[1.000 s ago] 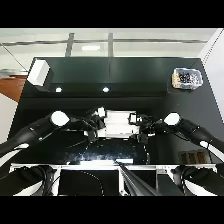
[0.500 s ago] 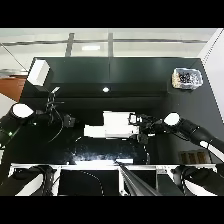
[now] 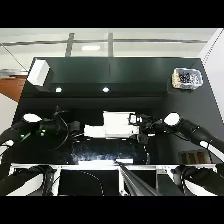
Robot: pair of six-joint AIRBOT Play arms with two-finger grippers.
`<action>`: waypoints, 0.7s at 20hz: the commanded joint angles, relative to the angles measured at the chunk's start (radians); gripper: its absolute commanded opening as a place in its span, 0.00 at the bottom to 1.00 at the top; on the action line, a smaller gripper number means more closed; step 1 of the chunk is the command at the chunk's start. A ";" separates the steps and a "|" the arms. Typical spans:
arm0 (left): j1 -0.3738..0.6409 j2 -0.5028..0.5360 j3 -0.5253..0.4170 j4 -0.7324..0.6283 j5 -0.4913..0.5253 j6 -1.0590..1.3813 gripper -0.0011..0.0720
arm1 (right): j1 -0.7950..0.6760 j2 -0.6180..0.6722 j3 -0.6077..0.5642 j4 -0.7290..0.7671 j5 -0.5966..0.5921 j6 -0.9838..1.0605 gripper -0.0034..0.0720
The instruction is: Fold the box and place the chain.
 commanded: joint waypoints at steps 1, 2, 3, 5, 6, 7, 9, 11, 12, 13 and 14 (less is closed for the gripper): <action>-0.113 -0.061 -0.008 -0.069 0.083 0.052 0.05 | 0.000 0.000 0.000 0.001 0.001 0.000 0.66; -0.137 -0.067 -0.007 -0.071 0.103 0.051 0.05 | 0.000 0.000 0.000 0.001 0.001 0.000 0.66; -0.146 -0.067 -0.006 -0.086 0.111 0.052 0.05 | 0.000 0.000 0.000 0.001 0.001 0.000 0.66; -0.145 -0.066 0.009 -0.093 0.094 0.053 0.05 | 0.000 0.000 0.000 0.002 0.001 0.000 0.66; -0.145 -0.066 0.025 -0.091 0.079 0.055 0.05 | 0.000 0.000 0.000 0.002 0.001 0.000 0.66; -0.145 -0.065 0.042 -0.092 0.062 0.072 0.05 | 0.000 0.000 0.000 0.002 0.001 0.000 0.66; -0.146 -0.050 0.085 -0.092 0.037 0.084 0.06 | 0.000 0.000 0.000 0.002 0.001 0.000 0.66; -0.146 -0.027 0.118 -0.091 0.032 0.084 0.42 | 0.000 0.000 0.000 0.002 0.001 0.000 0.66; -0.146 -0.019 0.134 -0.089 0.014 0.084 0.88 | 0.000 0.000 0.000 0.002 0.001 0.000 0.66; -0.146 -0.019 0.148 -0.087 -0.011 0.084 0.99 | 0.000 0.000 0.000 0.002 0.001 0.000 0.66; -0.148 -0.019 0.160 -0.088 -0.031 0.083 0.99 | 0.000 0.000 0.000 0.002 0.001 0.000 0.66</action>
